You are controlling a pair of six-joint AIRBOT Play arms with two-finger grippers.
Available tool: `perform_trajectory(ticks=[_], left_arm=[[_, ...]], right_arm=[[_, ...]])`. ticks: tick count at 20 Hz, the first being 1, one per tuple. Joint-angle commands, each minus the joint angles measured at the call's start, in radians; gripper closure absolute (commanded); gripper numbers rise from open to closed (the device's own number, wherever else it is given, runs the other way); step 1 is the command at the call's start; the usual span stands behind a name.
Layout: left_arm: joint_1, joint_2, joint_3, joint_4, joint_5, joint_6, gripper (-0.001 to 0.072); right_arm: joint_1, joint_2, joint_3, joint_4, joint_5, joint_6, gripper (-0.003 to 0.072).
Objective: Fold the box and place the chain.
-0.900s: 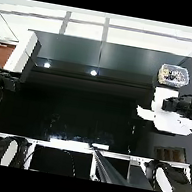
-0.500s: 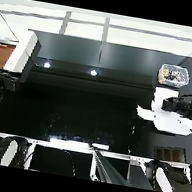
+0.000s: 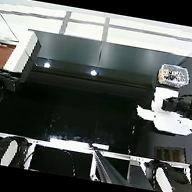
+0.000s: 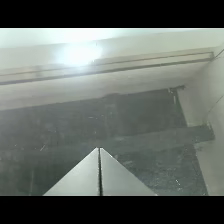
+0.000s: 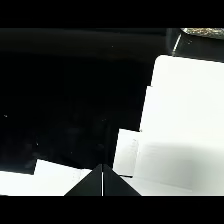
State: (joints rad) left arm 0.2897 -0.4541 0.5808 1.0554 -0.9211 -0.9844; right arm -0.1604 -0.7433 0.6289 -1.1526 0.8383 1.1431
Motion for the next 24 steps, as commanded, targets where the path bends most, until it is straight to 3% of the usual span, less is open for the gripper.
perform_trajectory(ticks=[1,4,6,7,8,9,11,12,13,14,17,19,21,24], left_arm=[[0.000,0.001,0.000,-0.026,0.004,0.000,0.0676],[0.000,0.000,0.000,-0.039,0.047,0.000,0.0676],[0.000,0.001,0.000,-0.051,0.086,0.000,0.0676],[0.000,0.000,0.000,-0.051,0.109,0.000,0.0676],[0.000,0.000,0.000,-0.052,0.123,0.000,0.0676],[0.000,0.000,0.000,-0.059,0.134,0.000,0.0676],[-0.002,-0.001,0.000,-0.078,0.135,0.000,0.0674],[-0.002,-0.004,0.000,-0.078,0.132,0.000,0.0591],[-0.002,-0.010,-0.001,-0.077,0.124,0.000,0.0324],[-0.002,-0.021,-0.001,-0.077,0.119,-0.001,-0.0004],[-0.001,-0.069,0.000,-0.077,0.072,-0.011,-0.0005],[-0.002,-0.096,-0.001,-0.081,0.025,-0.019,-0.0004],[-0.002,-0.112,0.000,-0.097,-0.013,-0.019,-0.0004],[-0.002,-0.135,-0.001,-0.166,-0.064,-0.019,-0.0004]], right_arm=[[0.000,0.000,0.000,0.061,-0.151,0.001,0.0666],[0.000,0.000,0.000,0.227,-0.274,0.000,0.0666],[-0.002,-0.010,0.000,0.185,-0.386,0.000,0.0659],[-0.003,-0.026,0.000,0.137,-0.461,0.009,0.0476],[-0.006,-0.048,0.000,0.103,-0.524,0.008,0.0127],[-0.013,-0.074,0.000,0.038,-0.568,0.003,-0.0016],[-0.087,-0.146,0.028,-0.200,-0.549,0.074,-0.0015],[-0.167,-0.203,0.072,-0.303,-0.480,0.178,-0.0015],[-0.258,-0.265,0.127,-0.391,-0.397,0.288,-0.0015],[-0.362,-0.333,0.195,-0.457,-0.298,0.388,-0.0015],[-0.624,-0.488,0.354,-0.473,-0.019,0.417,-0.0015],[-0.740,-0.545,0.384,-0.405,0.047,0.397,-0.0014],[-0.819,-0.601,0.389,-0.215,0.095,0.214,-0.0014],[-0.860,-0.695,0.407,0.144,0.258,-0.223,-0.0013]])
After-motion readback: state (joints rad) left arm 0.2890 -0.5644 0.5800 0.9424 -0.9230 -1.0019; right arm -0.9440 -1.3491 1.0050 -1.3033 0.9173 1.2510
